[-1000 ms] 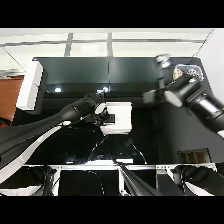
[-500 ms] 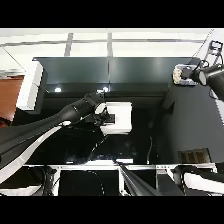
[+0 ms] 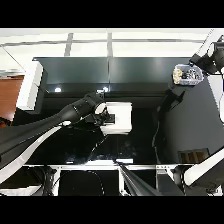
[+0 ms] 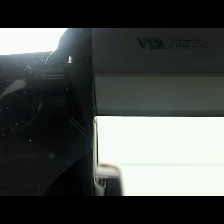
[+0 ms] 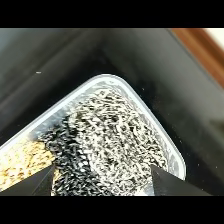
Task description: Fold the box and place the chain.
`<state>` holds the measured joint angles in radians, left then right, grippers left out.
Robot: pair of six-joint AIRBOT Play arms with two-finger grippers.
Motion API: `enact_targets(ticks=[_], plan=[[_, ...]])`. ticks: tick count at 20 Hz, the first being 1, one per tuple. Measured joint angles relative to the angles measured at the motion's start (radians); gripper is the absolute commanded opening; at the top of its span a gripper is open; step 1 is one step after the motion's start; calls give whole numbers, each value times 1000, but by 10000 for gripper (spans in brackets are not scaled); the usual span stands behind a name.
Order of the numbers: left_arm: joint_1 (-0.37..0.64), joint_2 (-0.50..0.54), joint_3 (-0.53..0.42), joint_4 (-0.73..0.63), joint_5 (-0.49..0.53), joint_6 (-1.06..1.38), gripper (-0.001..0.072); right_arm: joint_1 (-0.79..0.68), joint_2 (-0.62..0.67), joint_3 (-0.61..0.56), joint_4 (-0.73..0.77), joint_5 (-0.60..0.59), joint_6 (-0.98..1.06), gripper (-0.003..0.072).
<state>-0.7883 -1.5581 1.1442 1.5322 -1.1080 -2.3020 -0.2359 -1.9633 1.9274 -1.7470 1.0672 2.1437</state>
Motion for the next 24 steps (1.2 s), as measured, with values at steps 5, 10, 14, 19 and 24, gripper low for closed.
enact_targets(ticks=[5,10,14,19,24], plan=[[0,0,0,0,-2,0,24,-33,-92,98,36,65,-16,700],[0,0,0,0,-1,0,25,-38,-142,117,60,58,-33,700],[0,0,0,0,-1,0,24,-39,-164,121,64,41,-38,525],[0,0,0,0,0,0,25,-39,-168,123,65,26,-71,16],[0,0,0,0,0,0,25,-39,-84,124,53,65,-170,14]])
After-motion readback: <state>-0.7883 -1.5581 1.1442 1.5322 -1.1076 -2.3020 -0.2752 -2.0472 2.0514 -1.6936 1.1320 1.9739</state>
